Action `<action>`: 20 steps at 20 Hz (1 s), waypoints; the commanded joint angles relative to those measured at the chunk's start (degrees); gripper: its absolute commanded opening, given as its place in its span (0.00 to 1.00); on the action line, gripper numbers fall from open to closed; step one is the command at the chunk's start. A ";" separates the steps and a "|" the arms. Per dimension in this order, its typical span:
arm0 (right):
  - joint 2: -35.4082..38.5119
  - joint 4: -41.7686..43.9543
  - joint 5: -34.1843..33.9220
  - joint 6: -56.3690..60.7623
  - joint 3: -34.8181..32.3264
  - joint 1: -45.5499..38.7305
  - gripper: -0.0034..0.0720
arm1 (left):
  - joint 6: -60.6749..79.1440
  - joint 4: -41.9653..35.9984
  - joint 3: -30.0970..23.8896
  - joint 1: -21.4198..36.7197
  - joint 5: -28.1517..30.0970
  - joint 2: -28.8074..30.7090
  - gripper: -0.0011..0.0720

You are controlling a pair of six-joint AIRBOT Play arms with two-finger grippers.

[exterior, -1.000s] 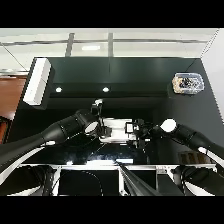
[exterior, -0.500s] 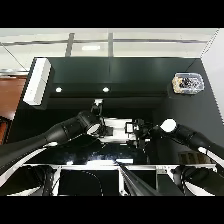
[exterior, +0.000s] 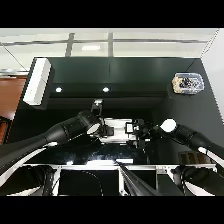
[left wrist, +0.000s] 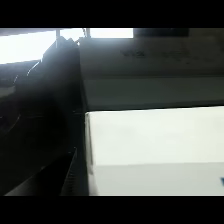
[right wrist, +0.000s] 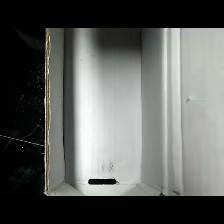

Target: Fold the box and place the chain.

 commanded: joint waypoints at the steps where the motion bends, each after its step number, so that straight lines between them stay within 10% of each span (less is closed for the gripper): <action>1: 0.02 0.07 0.00 0.11 -0.02 0.04 0.36 | -0.15 -0.17 0.04 -0.02 -0.48 -0.04 0.41; 4: 0.02 0.04 0.00 0.11 -0.02 0.04 0.36 | -0.07 -0.24 0.04 -0.02 1.25 -0.04 0.05; 8: 0.02 0.04 0.00 0.22 -0.02 0.02 0.41 | -0.09 0.24 0.04 -0.02 -0.20 -0.04 0.05; 11: 0.57 -0.55 -0.66 3.67 -0.02 -0.02 0.85 | -0.09 0.44 0.04 -0.02 -0.20 -0.04 0.05; 20: 11.76 -17.90 5.14 17.31 -0.02 -0.15 0.84 | 0.15 1.99 0.04 0.00 -2.34 -0.02 0.05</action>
